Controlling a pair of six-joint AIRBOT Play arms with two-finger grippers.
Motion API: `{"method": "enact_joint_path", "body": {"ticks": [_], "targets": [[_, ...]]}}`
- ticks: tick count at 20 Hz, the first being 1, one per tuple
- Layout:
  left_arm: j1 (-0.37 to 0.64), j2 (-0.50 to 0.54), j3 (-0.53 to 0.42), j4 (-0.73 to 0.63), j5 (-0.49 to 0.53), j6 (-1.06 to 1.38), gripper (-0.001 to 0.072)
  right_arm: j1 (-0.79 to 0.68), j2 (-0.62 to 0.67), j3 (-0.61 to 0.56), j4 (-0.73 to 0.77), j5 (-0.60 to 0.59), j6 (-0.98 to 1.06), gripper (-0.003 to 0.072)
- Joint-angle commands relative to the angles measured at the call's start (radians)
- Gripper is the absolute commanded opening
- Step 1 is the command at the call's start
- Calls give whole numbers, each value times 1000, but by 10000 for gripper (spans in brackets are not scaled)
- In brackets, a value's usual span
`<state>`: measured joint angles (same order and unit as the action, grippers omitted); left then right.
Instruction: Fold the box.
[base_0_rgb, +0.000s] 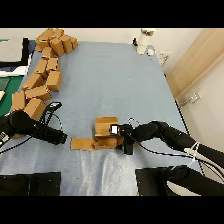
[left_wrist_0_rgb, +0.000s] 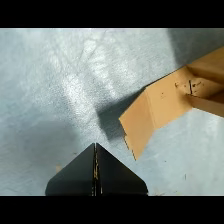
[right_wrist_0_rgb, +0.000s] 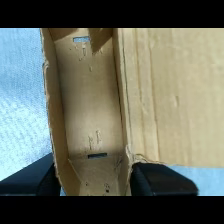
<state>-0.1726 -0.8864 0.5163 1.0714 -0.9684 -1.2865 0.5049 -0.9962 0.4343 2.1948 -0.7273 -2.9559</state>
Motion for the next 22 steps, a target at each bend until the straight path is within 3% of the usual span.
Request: {"method": "enact_joint_path", "body": {"ticks": [1, 4, 7, 14, 19, 22], "targets": [[-23, -31, -31, -80, 26, -88, 10, 0, 0, 1, 0, 0, 0, 510], [-113, -92, -69, -257, 141, -19, 10, 0, 0, 1, 0, 0, 0, 510], [-180, -114, -88, -352, 240, 9, 10, 0, 0, 1, 0, 0, 0, 510], [-193, -113, -135, -550, 239, 127, 9, 0, 0, 1, 0, 0, 0, 510], [-290, -103, -101, -550, 308, 122, 10, 0, 0, 1, 0, 0, 0, 510], [-287, -103, -97, -551, 308, 91, 29, 0, 0, 1, 0, 0, 0, 511]]}}
